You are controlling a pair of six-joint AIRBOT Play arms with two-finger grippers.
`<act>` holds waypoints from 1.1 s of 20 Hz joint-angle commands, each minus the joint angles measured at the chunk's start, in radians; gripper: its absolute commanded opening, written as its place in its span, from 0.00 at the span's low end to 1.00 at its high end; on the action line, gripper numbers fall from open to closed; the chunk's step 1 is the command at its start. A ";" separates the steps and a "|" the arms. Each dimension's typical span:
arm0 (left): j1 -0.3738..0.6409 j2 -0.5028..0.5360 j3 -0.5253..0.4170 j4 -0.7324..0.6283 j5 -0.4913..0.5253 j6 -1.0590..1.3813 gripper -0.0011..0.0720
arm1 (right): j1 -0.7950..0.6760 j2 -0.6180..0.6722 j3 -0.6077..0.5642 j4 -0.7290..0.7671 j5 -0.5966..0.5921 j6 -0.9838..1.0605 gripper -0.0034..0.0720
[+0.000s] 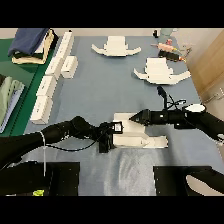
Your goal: Fold the box.
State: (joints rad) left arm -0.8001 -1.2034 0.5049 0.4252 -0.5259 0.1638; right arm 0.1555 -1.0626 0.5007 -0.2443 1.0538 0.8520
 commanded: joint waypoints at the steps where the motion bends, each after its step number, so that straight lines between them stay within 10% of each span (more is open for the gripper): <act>1: 0.000 0.000 0.000 0.000 0.000 0.000 0.57 | 0.002 -0.092 0.034 -0.070 -0.038 -0.059 0.17; 22: 0.000 0.000 0.000 0.000 0.000 0.000 0.57 | 0.122 0.003 0.078 -0.294 -0.062 -0.066 0.16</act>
State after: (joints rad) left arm -0.8001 -1.2034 0.5049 0.4263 -0.5293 0.1658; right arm 0.2783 -1.1267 0.5560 -0.5018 0.9581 0.7837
